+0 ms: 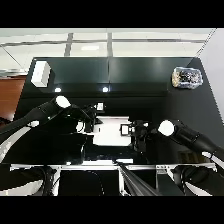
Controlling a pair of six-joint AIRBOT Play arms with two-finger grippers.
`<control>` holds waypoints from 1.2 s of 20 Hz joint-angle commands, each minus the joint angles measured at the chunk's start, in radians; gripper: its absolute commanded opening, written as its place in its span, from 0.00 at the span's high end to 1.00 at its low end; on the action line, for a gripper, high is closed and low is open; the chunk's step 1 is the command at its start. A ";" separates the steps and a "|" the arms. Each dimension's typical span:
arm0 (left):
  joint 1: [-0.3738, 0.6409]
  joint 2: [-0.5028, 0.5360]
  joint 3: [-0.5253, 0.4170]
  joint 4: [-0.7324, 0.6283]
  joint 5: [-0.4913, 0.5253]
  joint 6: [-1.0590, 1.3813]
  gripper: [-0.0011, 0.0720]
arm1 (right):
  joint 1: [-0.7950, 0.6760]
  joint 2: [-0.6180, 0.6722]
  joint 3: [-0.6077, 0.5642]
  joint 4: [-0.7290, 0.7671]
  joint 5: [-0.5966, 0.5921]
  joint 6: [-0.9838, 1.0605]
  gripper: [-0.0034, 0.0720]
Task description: Fold the box and place the chain.
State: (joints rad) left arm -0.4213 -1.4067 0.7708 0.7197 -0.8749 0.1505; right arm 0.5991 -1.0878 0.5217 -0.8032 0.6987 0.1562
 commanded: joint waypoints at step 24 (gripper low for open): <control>0.000 0.000 0.005 -0.002 -0.023 -0.001 0.95 | -0.171 -0.001 0.073 0.175 0.030 -0.188 0.02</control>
State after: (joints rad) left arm -0.4221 -1.4078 0.7719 0.7189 -0.8989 0.1501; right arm 0.4347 -1.0702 0.5941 -0.6918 0.7155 0.0559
